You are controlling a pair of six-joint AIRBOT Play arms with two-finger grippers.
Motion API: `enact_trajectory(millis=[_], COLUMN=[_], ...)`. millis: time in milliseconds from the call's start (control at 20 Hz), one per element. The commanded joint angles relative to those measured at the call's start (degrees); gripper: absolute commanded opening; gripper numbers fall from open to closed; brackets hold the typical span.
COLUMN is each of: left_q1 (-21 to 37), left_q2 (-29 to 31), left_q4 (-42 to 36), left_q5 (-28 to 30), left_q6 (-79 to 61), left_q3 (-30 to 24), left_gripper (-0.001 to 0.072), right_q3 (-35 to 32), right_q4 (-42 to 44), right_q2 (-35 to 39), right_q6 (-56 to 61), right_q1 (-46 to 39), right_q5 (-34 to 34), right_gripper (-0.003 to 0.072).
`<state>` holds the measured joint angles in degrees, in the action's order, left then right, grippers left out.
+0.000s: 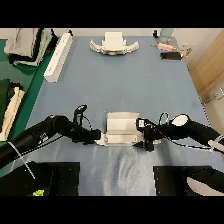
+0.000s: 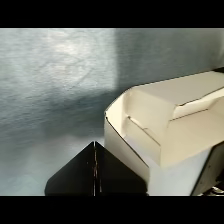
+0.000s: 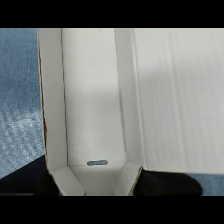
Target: Fold the box.
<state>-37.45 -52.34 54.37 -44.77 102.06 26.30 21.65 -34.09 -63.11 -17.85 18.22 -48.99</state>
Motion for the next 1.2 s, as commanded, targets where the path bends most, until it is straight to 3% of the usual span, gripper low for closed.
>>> enact_trajectory(millis=[0,850,950,1150], left_q1=[-0.8,-0.7,-0.7,-0.7], left_q2=[-0.4,-0.4,-0.4,-0.4], left_q4=[-4.5,-4.2,-4.5,-4.8], left_q5=[1.2,-1.4,-1.4,-1.3], left_q6=[-0.7,-0.7,-0.7,-0.7], left_q3=[0.3,5.2,5.2,5.2], left_gripper=[0.0016,0.002,0.0404,0.0407], right_q3=[0.1,0.1,0.1,0.1], right_q4=[0.0,0.0,0.0,0.0], right_q2=[0.0,0.0,0.0,0.0], right_q6=[0.0,0.0,0.0,0.0], right_q1=[0.0,0.0,0.0,0.0], right_q5=[0.0,0.0,0.0,0.0], right_gripper=[0.0506,0.0506,0.0506,0.0506])
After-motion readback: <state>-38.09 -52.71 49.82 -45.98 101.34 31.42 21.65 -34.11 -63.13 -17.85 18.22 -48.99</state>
